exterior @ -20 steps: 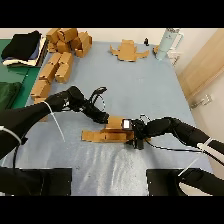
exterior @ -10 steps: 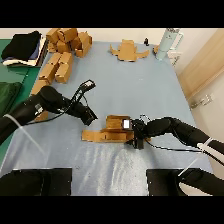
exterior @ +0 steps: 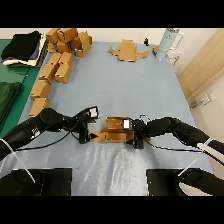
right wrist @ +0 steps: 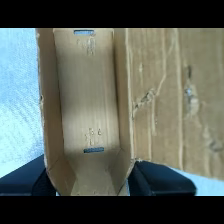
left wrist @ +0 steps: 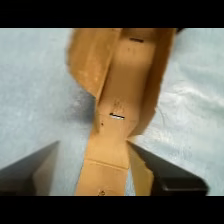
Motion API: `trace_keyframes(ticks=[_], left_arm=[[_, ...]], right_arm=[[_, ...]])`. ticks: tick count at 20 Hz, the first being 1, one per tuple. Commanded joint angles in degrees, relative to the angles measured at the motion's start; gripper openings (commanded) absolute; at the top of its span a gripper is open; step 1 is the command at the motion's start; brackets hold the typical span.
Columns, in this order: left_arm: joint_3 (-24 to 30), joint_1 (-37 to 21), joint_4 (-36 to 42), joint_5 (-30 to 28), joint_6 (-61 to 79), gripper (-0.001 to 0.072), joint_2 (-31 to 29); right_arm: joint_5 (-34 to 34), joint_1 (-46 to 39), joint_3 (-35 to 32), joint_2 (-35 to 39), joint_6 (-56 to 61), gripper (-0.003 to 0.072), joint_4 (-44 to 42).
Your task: Fold the box.
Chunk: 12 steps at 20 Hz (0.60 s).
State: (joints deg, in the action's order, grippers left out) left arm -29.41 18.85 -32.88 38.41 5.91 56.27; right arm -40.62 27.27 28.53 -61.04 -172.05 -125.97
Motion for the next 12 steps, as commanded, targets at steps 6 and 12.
trace_keyframes(ticks=[6,12], left_arm=[[2.5,2.5,8.3,0.7,13.0,0.0684,4.9],[1.0,5.1,12.7,-1.3,13.8,0.0405,9.1]], right_arm=[[0.0,0.0,0.0,0.0,0.0,0.0575,0.0],[0.0,0.0,0.0,0.0,0.0,0.0575,0.0]])
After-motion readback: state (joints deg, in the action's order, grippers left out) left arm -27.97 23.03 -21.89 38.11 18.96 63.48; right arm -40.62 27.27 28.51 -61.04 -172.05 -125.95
